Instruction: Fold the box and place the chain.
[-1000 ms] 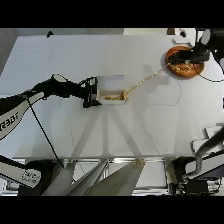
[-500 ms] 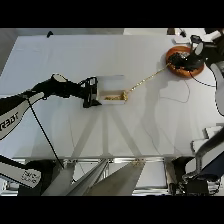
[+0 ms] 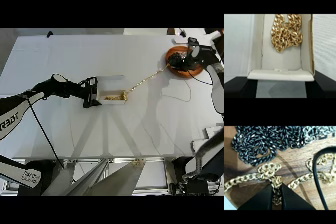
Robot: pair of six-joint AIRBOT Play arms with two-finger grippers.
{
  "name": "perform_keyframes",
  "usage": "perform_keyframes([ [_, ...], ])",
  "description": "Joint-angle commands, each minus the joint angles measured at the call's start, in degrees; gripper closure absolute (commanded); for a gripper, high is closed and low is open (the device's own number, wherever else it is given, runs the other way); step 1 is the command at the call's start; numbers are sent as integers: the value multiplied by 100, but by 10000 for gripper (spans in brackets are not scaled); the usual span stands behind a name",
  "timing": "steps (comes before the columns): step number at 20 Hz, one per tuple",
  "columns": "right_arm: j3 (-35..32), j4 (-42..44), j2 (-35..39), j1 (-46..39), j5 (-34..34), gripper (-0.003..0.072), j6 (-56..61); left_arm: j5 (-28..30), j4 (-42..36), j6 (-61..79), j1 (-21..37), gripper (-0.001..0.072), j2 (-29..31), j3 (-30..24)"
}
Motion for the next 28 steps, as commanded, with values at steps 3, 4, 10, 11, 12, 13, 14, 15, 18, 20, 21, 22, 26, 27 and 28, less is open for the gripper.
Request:
perform_keyframes([
  [3, -2, -70, 175, 120, 7, 677, -518, 2, 0, 0, 0, 314, 0, 2],
  [4, -2, -101, 269, 166, -31, 677, -522, 0, 0, 0, 0, 314, 0, 2],
  [10, -2, -212, 916, 721, 343, 678, -634, 0, 0, 0, 0, 314, 0, 2],
  [11, -4, -247, 988, 861, 555, 678, -632, 2, 0, 2, 0, 314, 0, 2],
  [12, -2, -247, 1051, 992, 798, 678, -623, 2, 0, 0, 0, 314, 0, 2],
  [13, -4, -243, 1104, 1113, 1091, 678, -619, 2, 0, 2, 0, 314, 0, 2],
  [14, -4, -245, 1145, 1231, 1368, 678, -619, 2, 0, 0, 0, 314, 0, 2],
  [15, -4, -243, 1185, 1360, 1646, 679, -621, 2, 2, 0, 0, 314, 0, 2],
  [18, -4, -223, 1290, 1720, 2146, 679, -603, 2, 0, 0, 0, 314, 0, 2],
  [20, -4, -179, 1335, 1982, 2459, 679, -599, 2, 0, 0, 0, 314, 0, 2],
  [21, -4, -175, 1360, 2129, 2535, 679, -601, 2, 0, 2, 0, 314, 0, 2],
  [22, -4, -151, 1381, 2258, 2540, 679, -603, 2, 0, 0, 0, 314, 0, 2],
  [26, -4, 210, 1408, 2732, 2702, 679, -610, 2, 0, 0, 0, 314, 0, 2],
  [27, -4, 254, 1408, 2852, 2747, 679, -610, 2, 0, 0, 0, 314, 0, 2],
  [28, -4, 291, 1408, 2962, 2789, 678, -610, 2, 0, 0, 0, 314, 0, 2],
])
